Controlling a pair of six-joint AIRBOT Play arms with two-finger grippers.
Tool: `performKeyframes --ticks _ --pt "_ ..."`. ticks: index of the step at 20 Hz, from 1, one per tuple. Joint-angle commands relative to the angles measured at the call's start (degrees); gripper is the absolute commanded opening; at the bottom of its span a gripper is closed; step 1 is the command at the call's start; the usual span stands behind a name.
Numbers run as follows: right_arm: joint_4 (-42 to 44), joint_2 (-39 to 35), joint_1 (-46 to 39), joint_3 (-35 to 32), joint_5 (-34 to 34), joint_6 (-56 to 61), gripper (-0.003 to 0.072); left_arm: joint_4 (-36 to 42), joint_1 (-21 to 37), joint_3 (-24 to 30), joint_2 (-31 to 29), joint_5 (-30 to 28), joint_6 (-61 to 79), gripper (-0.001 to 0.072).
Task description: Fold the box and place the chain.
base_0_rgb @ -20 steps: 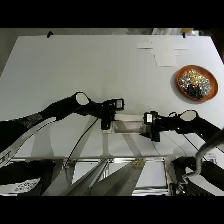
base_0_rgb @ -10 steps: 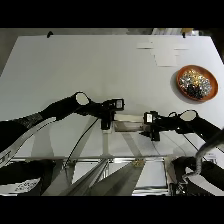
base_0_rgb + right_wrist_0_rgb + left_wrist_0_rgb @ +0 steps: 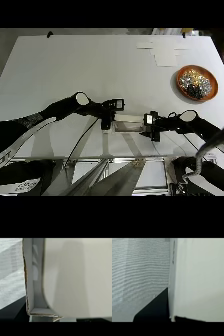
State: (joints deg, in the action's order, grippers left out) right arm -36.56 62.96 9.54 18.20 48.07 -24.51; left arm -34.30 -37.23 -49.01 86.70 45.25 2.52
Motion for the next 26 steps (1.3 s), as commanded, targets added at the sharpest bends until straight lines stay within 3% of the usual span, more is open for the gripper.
performKeyframes --ticks 1,26 --pt "-0.2 0.0 0.0 0.0 -1.7 -0.3 0.0410 0.0 0.0 0.0 0.0 0.0 0.0 0.0009" --pt "-0.3 0.0 0.0 0.0 0.4 -1.1 0.0411 0.0 0.0 0.0 0.0 0.0 0.0 0.0009"
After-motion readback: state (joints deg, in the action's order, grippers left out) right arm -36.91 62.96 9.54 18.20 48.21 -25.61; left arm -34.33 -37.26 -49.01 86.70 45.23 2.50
